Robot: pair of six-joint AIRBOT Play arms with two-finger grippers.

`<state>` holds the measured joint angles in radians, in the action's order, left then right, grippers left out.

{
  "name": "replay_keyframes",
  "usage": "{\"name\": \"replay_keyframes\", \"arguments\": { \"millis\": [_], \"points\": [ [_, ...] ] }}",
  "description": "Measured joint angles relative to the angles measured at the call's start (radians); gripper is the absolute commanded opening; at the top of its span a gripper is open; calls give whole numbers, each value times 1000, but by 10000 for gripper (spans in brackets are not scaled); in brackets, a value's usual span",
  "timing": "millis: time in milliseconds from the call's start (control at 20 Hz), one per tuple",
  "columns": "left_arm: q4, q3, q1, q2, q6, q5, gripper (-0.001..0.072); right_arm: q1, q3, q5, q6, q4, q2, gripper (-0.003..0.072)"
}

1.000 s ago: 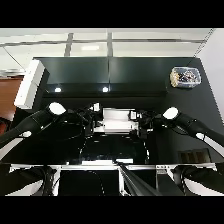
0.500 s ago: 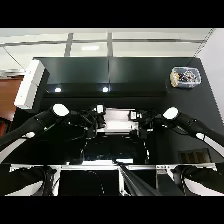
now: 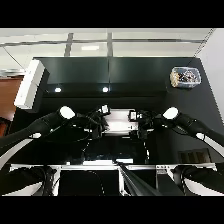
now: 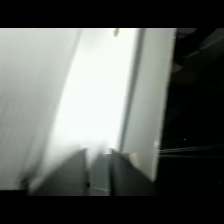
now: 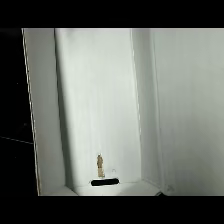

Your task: Fold the box and place the chain.

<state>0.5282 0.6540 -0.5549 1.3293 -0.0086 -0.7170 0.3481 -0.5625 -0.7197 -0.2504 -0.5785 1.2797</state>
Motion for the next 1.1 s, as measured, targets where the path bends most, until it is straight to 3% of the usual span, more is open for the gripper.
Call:
{"name": "replay_keyframes", "arguments": {
  "millis": [100, 300, 450, 650, 800, 950, 1100],
  "points": [
    [9, 3, 0, -2, -14, 4, 29, 0, 0, 1, 0, 1, 0, 9],
    [78, 6, 11, -51, -45, -5, 28, 0, 0, 3, 1, 3, 0, 8],
    [199, 6, 72, -149, -164, -26, 28, 0, 0, 4, 1, 3, 0, 8],
    [380, 6, 261, -269, -475, -55, 29, 0, 0, 5, 0, 3, 0, 8],
    [450, 0, 436, -289, -787, -109, 29, 0, 0, 5, 0, 3, 0, 8],
    [431, -32, 550, -271, -983, -166, 30, 0, 0, 5, 0, 3, 0, 8],
    [306, -80, 590, -209, -1090, -230, 28, 0, 0, 5, 0, 3, 0, 8]
  ]
}}
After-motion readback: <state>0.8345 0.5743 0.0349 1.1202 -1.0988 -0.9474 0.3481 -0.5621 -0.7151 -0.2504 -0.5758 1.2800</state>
